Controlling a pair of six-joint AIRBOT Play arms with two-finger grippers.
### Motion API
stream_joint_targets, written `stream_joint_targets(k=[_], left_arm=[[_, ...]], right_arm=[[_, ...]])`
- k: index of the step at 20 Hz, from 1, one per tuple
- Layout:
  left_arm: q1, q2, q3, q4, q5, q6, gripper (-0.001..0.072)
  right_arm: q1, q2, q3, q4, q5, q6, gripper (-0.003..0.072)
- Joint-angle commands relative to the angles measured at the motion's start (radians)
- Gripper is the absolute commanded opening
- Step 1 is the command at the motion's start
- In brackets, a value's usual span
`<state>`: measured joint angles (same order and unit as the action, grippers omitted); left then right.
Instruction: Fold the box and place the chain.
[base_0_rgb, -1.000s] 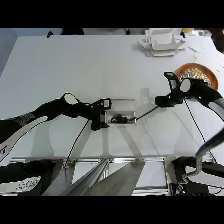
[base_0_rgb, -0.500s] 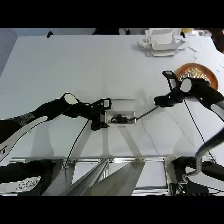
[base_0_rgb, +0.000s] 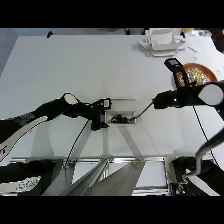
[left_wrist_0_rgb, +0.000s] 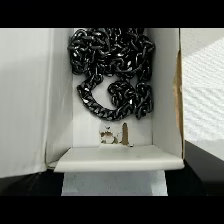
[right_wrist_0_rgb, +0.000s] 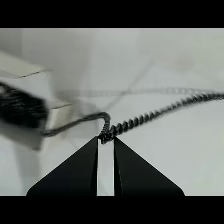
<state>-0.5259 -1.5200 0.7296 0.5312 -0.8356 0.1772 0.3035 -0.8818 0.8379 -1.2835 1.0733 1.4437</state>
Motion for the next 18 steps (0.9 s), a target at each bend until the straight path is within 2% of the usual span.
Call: stream_joint_targets(k=[1,5,10,18], left_arm=[[0.000,0.001,0.000,0.000,0.009,0.000,0.0179],[0.000,0.001,0.000,0.000,0.009,0.000,0.0179],[0.000,0.001,0.000,0.000,0.009,0.000,0.0179],[0.000,0.001,0.000,0.000,0.009,0.000,0.0179]], right_arm=[[0.089,0.130,0.001,0.144,0.010,-0.009,0.0010],[0.178,0.154,0.001,0.257,-0.014,-0.013,0.0010],[0.321,0.153,0.001,0.267,-0.154,-0.012,0.0010],[0.349,0.113,0.001,0.264,-0.286,-0.012,0.0010]])
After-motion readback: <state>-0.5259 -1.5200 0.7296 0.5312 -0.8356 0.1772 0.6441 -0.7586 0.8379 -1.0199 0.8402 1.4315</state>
